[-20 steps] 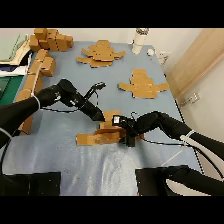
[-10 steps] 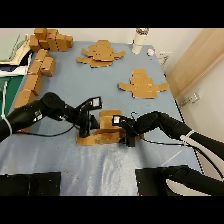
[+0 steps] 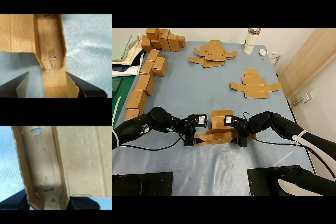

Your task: Fold the box.

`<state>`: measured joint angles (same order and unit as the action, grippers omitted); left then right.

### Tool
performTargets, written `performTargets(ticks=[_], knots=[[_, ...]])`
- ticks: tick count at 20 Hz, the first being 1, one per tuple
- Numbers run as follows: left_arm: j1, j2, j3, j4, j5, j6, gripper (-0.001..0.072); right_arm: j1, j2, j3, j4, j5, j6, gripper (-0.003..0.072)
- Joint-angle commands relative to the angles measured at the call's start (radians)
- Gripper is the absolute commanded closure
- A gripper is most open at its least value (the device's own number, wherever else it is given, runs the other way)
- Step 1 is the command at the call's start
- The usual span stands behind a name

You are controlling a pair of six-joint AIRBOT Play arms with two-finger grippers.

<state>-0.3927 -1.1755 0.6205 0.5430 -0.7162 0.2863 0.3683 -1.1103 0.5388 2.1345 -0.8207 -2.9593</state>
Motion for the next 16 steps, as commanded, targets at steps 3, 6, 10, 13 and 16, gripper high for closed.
performTargets(ticks=[3, 6, 10, 13, 16], knots=[[-0.033, -0.036, -0.010, -0.051, 0.009, -0.003, 0.0083, 0.000, 0.000, 0.000, 0.000, 0.000, 0.000, 0.0150], [-0.058, -0.055, -0.010, -0.054, 0.001, -0.018, 0.0277, 0.000, 0.000, 0.000, 0.000, 0.000, 0.000, 0.0150], [-0.069, -0.068, -0.010, -0.084, 0.039, -0.018, 0.0415, 0.000, 0.000, 0.000, 0.000, 0.000, 0.000, 0.0150], [-0.076, -0.068, -0.010, -0.103, 0.049, -0.017, 0.0541, 0.000, 0.000, 0.000, 0.000, 0.000, 0.000, 0.0150], [-0.082, -0.068, -0.010, -0.121, 0.080, -0.008, 0.0542, 0.000, 0.000, 0.000, 0.000, 0.000, 0.000, 0.0150]])
